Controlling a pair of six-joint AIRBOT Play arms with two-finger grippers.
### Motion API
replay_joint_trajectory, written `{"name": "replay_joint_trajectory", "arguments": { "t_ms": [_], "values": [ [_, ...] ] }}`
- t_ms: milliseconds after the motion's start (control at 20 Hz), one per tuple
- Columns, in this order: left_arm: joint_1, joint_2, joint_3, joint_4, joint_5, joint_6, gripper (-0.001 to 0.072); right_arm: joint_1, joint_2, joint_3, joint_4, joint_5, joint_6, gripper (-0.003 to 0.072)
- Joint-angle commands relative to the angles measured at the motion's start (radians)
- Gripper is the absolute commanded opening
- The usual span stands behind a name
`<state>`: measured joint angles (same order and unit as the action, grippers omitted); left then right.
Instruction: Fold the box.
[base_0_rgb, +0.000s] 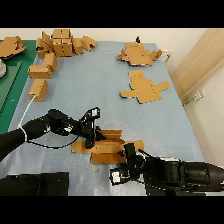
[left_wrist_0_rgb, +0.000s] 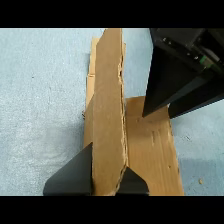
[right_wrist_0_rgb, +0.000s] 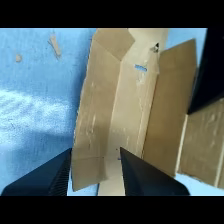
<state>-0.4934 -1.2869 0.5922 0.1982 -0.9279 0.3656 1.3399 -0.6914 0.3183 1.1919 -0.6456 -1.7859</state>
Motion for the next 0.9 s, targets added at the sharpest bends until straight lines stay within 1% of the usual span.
{"name": "replay_joint_trajectory", "arguments": {
  "t_ms": [0, 100, 150, 500, 850],
  "values": [
    [0.000, 0.001, 0.001, 0.000, 0.001, 0.000, 0.0012, -0.001, 0.013, 0.002, -0.104, -0.056, 0.119, 0.0471],
    [0.000, 0.001, 0.001, 0.000, 0.001, 0.000, 0.0012, -0.001, 0.013, 0.002, -0.199, -0.067, 0.254, 0.0471],
    [0.000, 0.001, 0.001, 0.000, 0.001, 0.000, 0.0012, -0.001, 0.013, 0.002, -0.210, -0.066, 0.274, 0.0471],
    [0.000, 0.001, 0.001, 0.000, 0.001, 0.000, 0.0012, -0.001, 0.013, 0.002, -0.211, -0.069, 0.286, 0.0472],
    [0.000, 0.001, 0.001, 0.000, 0.001, 0.000, 0.0012, -0.001, 0.012, 0.002, -0.204, -0.048, 0.286, 0.0474]
  ]
}}
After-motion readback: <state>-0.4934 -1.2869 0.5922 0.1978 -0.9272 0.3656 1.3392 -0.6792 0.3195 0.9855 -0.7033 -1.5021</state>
